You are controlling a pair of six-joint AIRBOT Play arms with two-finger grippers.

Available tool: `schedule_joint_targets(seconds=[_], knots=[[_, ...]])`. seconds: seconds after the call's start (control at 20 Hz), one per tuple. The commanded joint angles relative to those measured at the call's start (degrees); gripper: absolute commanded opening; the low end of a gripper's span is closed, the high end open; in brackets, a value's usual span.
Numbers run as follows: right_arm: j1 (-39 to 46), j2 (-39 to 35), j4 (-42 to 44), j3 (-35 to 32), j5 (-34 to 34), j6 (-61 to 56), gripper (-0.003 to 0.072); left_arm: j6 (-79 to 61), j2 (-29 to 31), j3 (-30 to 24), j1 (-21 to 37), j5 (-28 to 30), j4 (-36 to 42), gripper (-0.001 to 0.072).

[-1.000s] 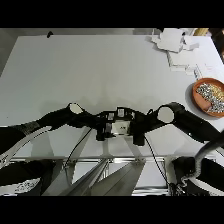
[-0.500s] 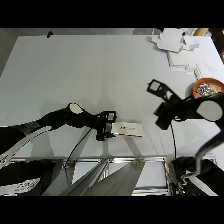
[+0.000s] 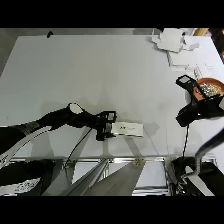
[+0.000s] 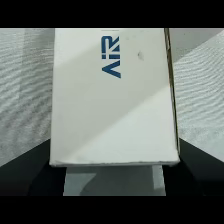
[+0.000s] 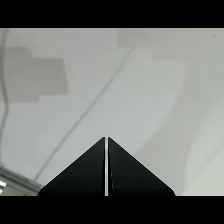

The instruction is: Fold the box and place the chain.

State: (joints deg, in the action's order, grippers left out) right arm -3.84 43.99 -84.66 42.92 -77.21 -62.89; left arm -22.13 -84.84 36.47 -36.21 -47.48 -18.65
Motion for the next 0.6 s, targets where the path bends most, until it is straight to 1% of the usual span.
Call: schedule_joint_targets(seconds=[0.0,0.1,0.3,0.45,0.55], knots=[[0.7,-0.1,-0.1,0.0,-1.0,-0.3,0.0021,1.4,0.6,0.1,0.1,-0.3,-0.2,0.0212],[0.7,-0.1,0.0,0.0,-1.0,-0.3,0.0021,2.4,2.8,0.1,0.6,-0.1,-3.2,0.0212],[0.7,-0.1,0.0,0.0,-1.0,-0.3,0.0021,12.2,11.0,0.1,0.6,0.1,-13.0,0.0212],[0.7,-0.1,0.0,0.1,-1.0,-0.3,0.0021,23.2,18.3,0.1,0.6,0.1,-22.1,0.0211],[0.7,-0.1,0.0,0.1,-1.0,-0.3,0.0021,28.0,22.7,0.1,0.6,0.0,-29.6,0.0211]])
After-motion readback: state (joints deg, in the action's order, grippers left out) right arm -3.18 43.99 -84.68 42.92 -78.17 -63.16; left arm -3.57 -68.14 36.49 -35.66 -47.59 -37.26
